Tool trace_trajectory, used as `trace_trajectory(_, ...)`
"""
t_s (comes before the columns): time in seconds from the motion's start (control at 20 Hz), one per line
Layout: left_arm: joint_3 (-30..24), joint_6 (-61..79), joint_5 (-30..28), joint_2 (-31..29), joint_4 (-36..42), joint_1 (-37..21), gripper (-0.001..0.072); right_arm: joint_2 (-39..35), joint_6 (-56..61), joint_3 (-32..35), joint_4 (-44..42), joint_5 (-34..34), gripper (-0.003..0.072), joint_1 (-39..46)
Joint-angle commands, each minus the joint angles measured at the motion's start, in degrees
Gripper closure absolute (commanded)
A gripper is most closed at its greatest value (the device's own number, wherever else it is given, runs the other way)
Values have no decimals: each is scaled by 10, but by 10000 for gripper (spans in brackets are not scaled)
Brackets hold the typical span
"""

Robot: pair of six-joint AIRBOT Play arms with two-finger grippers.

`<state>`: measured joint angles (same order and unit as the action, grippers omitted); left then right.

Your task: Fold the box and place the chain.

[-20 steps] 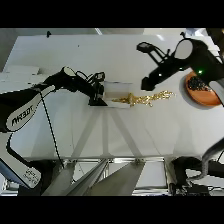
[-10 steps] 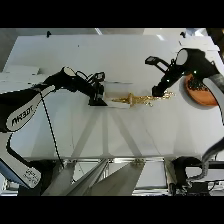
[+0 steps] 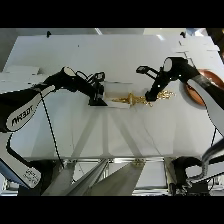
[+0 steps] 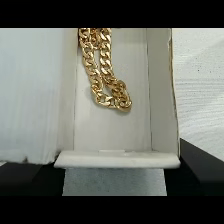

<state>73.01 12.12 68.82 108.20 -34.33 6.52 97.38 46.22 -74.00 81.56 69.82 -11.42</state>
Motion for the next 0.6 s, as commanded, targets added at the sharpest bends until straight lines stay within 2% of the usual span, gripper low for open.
trace_trajectory(0.0, 0, 0, 0, 0, 0, 0, 394, 17, -1, 1, 17, 1, 148, -4)
trace_trajectory(0.05, 0, 0, 0, 0, 0, 0, 394, 21, 5, 1, 19, 5, 182, -4)
trace_trajectory(0.1, 0, 0, 0, 0, 0, 0, 394, 23, 7, 1, 19, 10, 261, -4)
trace_trajectory(0.2, 0, 0, 0, 0, 0, 0, 394, 23, 22, 1, 19, 15, 515, -4)
trace_trajectory(0.25, 0, 0, 0, 0, 0, 0, 394, 23, 24, 1, 20, 22, 618, -4)
trace_trajectory(0.3, 0, 0, 0, 0, 0, 0, 394, 23, 25, 1, 20, 31, 673, -4)
trace_trajectory(0.55, 0, 0, 0, 0, 0, 0, 394, 17, 35, 1, 20, 71, 674, -10)
